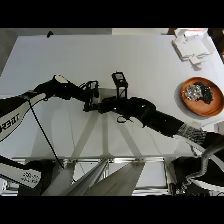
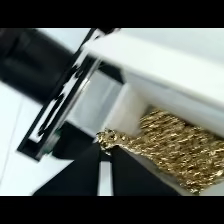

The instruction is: Fold the box and place the chain.

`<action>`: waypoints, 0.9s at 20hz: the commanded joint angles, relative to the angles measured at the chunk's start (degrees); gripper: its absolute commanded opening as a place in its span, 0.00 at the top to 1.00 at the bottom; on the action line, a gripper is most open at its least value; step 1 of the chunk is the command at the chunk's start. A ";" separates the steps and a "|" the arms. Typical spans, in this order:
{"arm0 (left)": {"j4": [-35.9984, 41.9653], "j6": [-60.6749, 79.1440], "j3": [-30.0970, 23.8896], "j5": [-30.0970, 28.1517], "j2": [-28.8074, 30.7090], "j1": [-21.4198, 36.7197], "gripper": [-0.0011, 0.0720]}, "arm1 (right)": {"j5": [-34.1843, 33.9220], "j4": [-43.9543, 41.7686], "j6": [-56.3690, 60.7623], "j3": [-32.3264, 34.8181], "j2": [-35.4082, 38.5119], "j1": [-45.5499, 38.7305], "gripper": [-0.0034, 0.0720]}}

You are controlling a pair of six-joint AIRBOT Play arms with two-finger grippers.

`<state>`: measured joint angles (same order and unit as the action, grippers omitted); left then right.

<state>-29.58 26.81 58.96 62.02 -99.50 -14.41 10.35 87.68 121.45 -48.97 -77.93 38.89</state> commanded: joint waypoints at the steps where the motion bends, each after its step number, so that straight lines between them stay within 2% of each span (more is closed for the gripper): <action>1: 0.00 -0.04 0.04 -0.07 0.04 0.02 0.61 | 0.83 -0.02 -0.24 -0.02 0.42 -2.03 0.69; 3: 0.00 -0.04 0.04 -0.07 0.04 0.02 0.61 | 1.44 -0.04 -0.22 -0.28 0.44 -2.71 0.68; 4: 0.02 -0.04 0.04 -0.07 0.04 0.02 0.61 | 3.96 -0.02 -0.24 -1.16 0.50 -2.73 0.68; 8: 0.02 -0.04 0.04 -0.07 0.04 0.02 0.61 | 21.70 -0.02 -11.08 -9.68 1.75 -2.73 0.69; 12: 0.02 -0.02 0.04 -0.07 0.04 0.02 0.61 | 31.74 -2.67 -26.60 -20.26 2.10 -5.84 0.69; 15: 0.02 -0.04 0.04 -0.07 0.04 0.02 0.61 | 34.27 -2.71 -37.70 -25.51 2.08 -10.43 0.69; 18: 0.02 -0.04 0.04 -0.07 0.04 0.02 0.61 | 34.27 -2.95 -51.63 -26.62 1.81 -15.37 0.69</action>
